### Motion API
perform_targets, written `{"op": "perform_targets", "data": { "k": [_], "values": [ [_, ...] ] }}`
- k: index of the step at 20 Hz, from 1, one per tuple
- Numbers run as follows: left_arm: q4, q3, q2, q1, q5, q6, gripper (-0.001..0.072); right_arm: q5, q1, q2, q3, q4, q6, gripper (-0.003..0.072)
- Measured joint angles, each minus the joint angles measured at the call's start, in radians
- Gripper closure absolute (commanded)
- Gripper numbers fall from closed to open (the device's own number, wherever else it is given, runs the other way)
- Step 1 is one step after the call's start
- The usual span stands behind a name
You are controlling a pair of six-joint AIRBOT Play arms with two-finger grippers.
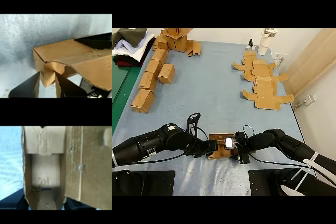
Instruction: Fold the box.
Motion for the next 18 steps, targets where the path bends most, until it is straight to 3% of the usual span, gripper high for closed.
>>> {"op": "perform_targets", "data": {
  "k": [12,18],
  "values": [
    [0.202,0.180,-0.151,-0.072,-0.177,-0.183,0.0395,0.000,0.000,0.000,0.000,0.000,0.000,0.0161],
    [0.257,0.232,-0.175,-0.092,-0.243,-0.253,0.0395,0.000,0.000,0.000,0.000,0.000,0.000,0.0161]
  ]
}}
